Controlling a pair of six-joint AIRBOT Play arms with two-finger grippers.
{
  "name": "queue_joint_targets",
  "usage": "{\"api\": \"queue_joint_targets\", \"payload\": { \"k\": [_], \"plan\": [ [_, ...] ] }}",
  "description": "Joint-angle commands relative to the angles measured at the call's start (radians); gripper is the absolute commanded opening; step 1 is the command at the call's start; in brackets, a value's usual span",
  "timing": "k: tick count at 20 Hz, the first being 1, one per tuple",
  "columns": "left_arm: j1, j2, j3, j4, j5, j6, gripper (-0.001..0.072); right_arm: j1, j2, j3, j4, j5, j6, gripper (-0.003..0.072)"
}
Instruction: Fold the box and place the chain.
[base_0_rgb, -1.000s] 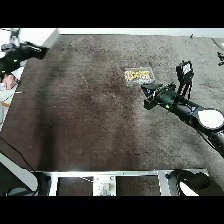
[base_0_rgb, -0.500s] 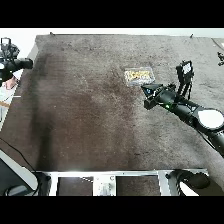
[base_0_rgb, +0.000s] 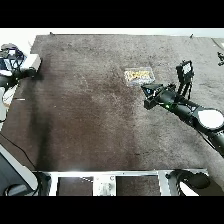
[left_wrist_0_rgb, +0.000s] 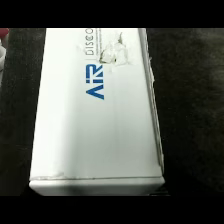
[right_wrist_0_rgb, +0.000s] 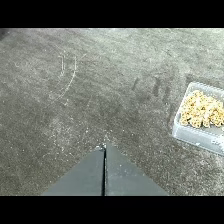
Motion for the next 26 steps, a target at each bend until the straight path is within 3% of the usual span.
{"api": "queue_joint_targets", "payload": {
  "k": [1,2,3,4,5,10,17,18,19,20,21,23,26],
  "plan": [
    [0.001,-0.01,0.0,0.008,0.014,-0.007,0.0012,0.001,0.0,0.0,0.0,0.0,0.0,-0.0008],
    [0.001,-0.01,0.0,0.008,0.011,-0.007,0.0014,0.001,0.0,0.0,0.0,0.0,0.0,-0.0009],
    [0.001,-0.01,0.0,0.008,0.005,-0.008,0.0111,0.001,0.0,0.0,0.0,0.0,0.0,-0.0008],
    [0.0,-0.009,0.0,0.007,0.001,-0.009,0.0549,0.001,0.0,0.0,0.0,0.0,0.0,-0.0009],
    [0.001,-0.008,0.0,0.008,-0.001,-0.012,0.07,0.001,0.0,0.0,0.001,0.001,0.0,-0.0009],
    [0.001,0.04,0.001,0.008,-0.003,-0.011,0.0691,0.001,0.001,0.0,0.001,0.001,0.0,-0.0008],
    [0.001,0.295,0.003,0.007,-0.105,-0.098,0.0678,0.001,0.014,0.0,0.0,0.018,0.01,-0.0008],
    [0.001,0.343,0.003,0.007,-0.137,-0.115,0.0496,0.001,0.029,0.0,0.0,0.018,0.029,-0.0008],
    [0.001,0.394,0.003,-0.018,-0.171,-0.115,0.0134,0.001,0.048,-0.002,-0.001,0.018,0.046,-0.0009],
    [0.001,0.438,0.003,-0.101,-0.208,-0.096,0.001,0.001,0.068,-0.01,-0.001,0.018,0.053,-0.0009],
    [0.001,0.484,0.002,-0.188,-0.255,-0.048,0.0006,0.001,0.095,-0.032,-0.001,0.013,0.054,-0.0009],
    [-0.009,0.577,-0.005,-0.23,-0.328,0.013,0.0005,0.009,0.165,-0.089,-0.001,-0.064,0.102,-0.001],
    [-0.066,0.809,-0.175,-0.242,-0.248,0.174,0.0005,0.031,0.318,-0.151,0.0,-0.251,0.122,-0.001]
  ]
}}
